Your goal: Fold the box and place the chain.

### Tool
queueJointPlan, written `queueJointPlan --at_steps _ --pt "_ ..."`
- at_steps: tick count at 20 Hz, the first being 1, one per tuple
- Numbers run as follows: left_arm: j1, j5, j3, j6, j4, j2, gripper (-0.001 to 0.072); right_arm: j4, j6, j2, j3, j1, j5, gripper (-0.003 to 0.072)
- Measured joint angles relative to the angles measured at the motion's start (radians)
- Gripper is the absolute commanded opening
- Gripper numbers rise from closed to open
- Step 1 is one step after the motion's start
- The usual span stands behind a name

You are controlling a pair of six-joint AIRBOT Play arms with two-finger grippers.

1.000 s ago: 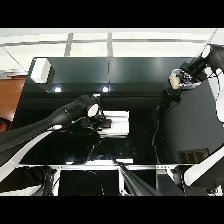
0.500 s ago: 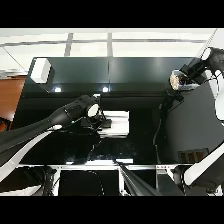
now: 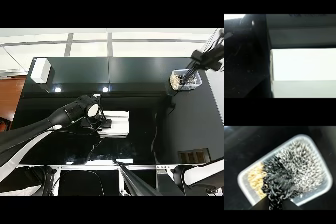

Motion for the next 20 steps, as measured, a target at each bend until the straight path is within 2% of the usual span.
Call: queueJointPlan --at_steps 7,20 --pt "0.000 0.000 0.000 0.000 0.000 0.000 0.0027 0.016 -0.118 0.209 0.000 -0.002 0.000 0.0012" --pt "0.000 0.000 0.000 -0.001 0.000 0.000 0.0027 0.253 -0.238 0.605 0.000 0.001 0.015 0.0011"
